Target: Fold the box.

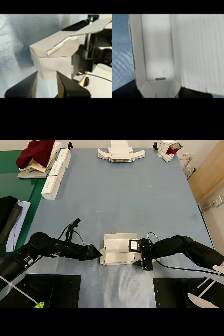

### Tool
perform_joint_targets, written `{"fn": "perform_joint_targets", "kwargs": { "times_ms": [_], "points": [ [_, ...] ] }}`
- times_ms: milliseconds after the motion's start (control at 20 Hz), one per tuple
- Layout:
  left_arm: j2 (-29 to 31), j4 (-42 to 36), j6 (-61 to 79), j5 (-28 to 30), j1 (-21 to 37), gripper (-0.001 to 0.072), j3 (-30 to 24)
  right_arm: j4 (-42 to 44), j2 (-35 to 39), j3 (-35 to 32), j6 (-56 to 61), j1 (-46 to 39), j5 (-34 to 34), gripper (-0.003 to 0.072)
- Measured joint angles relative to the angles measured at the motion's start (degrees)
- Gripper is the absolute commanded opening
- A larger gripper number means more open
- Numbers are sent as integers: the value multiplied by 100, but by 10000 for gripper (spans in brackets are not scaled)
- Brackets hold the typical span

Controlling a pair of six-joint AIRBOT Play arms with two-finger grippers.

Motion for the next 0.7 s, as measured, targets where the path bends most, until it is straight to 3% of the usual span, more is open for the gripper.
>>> {"fn": "perform_joint_targets", "kwargs": {
  "times_ms": [350,700],
  "points": [
    [-345,627,-1419,1113,-1464,351,264,0,0,0,-2,0,0,529],
    [-890,3016,-4544,1353,-2848,351,1176,0,0,0,-2,0,0,529]
  ]
}}
